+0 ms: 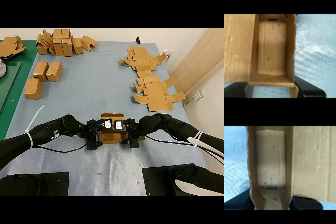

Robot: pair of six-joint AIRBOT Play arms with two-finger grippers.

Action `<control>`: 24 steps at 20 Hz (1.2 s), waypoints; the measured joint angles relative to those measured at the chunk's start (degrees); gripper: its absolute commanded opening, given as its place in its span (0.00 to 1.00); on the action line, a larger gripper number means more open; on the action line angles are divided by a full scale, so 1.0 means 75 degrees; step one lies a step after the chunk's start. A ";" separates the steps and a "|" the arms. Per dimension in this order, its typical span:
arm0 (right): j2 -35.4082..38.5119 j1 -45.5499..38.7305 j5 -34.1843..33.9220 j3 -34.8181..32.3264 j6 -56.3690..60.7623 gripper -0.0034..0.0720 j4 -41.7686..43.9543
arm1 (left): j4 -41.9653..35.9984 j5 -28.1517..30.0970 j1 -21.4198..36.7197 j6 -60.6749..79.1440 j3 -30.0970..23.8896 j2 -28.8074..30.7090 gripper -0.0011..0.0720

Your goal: Fold the box.

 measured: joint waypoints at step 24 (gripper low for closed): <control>0.1990 -0.1743 -0.4130 0.1017 0.8364 0.95 0.1309 | -0.0003 -0.0012 0.0000 -0.0006 0.0000 0.0000 0.64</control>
